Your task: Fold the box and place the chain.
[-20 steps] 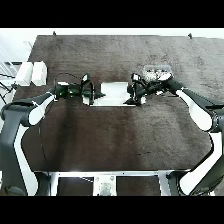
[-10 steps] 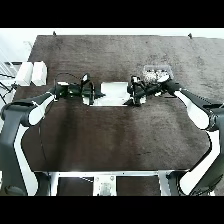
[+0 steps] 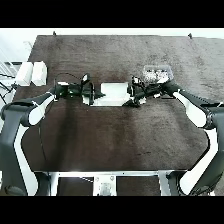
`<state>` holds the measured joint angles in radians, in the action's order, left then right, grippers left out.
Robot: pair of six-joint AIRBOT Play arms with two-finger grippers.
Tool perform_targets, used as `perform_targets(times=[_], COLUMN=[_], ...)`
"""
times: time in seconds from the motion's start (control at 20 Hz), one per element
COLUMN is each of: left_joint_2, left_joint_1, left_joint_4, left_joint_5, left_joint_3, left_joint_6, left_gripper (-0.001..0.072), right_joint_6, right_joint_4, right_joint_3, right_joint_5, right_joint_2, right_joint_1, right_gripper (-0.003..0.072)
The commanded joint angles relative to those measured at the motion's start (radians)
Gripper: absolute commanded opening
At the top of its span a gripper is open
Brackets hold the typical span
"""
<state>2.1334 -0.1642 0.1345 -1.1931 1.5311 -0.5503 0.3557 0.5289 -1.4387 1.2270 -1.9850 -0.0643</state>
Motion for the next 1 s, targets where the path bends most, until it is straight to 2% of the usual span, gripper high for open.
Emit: perform_targets(times=[0.0, 0.3, 0.45, 0.75, 0.85, 0.95], left_joint_2=[0.0, 0.0, 0.0, 0.0, 0.0, 0.0], left_joint_1=[0.0, 0.0, 0.0, 0.0, 0.0, 0.0], left_joint_4=[0.0, 0.0, 0.0, 0.0, 0.0, 0.0], left_joint_5=[0.0, 0.0, 0.0, 0.0, 0.0, 0.0], left_joint_3=[0.0, 0.0, 0.0, 0.0, 0.0, 0.0], left_joint_6=[0.0, 0.0, 0.0, 0.0, 0.0, 0.0], left_gripper=[0.0018, 0.0018, 0.0018, 0.0018, 0.0018, 0.0018], right_joint_6=[0.016, 0.015, 0.015, 0.005, 0.005, 0.004], right_joint_4=[-0.032, -0.028, 0.019, 0.026, 0.032, 0.032], right_joint_3=[-0.002, -0.039, -0.064, -0.066, -0.067, -0.07], right_joint_5=[0.022, 0.023, 0.024, 0.024, 0.024, 0.024], right_joint_2=[-0.009, -0.029, -0.036, -0.037, -0.039, -0.043], right_joint_1=[0.003, 0.003, 0.002, 0.001, 0.001, 0.001], right_gripper=[0.0623, 0.0623, 0.0622, 0.0618, 0.0567, 0.0567])
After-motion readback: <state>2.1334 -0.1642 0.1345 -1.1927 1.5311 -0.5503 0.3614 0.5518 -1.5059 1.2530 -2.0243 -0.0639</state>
